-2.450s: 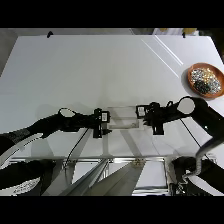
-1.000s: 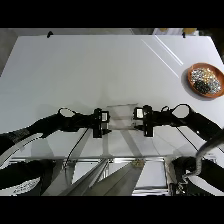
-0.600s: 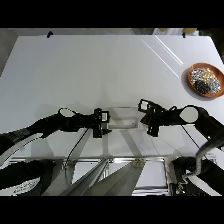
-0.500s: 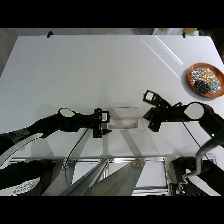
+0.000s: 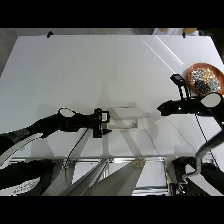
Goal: Fold the box and place the chain.
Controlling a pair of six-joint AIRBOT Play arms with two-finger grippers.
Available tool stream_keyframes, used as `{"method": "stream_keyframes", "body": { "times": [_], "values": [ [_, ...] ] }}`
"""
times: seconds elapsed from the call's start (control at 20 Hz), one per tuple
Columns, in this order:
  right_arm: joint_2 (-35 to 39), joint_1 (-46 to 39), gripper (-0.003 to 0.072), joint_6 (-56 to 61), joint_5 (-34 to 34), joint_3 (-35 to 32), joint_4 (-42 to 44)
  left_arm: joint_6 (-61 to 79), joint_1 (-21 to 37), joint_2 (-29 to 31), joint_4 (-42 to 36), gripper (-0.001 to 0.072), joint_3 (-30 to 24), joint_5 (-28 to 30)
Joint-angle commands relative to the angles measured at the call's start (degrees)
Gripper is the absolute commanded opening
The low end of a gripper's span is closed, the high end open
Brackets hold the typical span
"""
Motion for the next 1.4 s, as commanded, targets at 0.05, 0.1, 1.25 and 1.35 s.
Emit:
{"method": "stream_keyframes", "body": {
  "times": [0.05,0.1,1.25,1.35],
  "values": [
    [-5.1,1.9,0.0016,5.9,2.3,-4.3,3.7,0.0,0.0,0.0,0.0,0.021,0.0,0.0],
    [-5.7,3.2,0.0016,5.9,2.0,-5.2,4.0,0.0,0.0,0.0,0.0,0.021,0.0,0.0],
    [0.3,11.8,0.0407,2.9,2.8,-5.8,15.9,0.0,0.0,0.0,0.0,0.021,0.0,0.0],
    [0.3,13.1,0.0407,3.7,0.9,-5.8,15.9,0.0,0.0,0.0,0.0,0.021,0.0,0.0]
  ]
}}
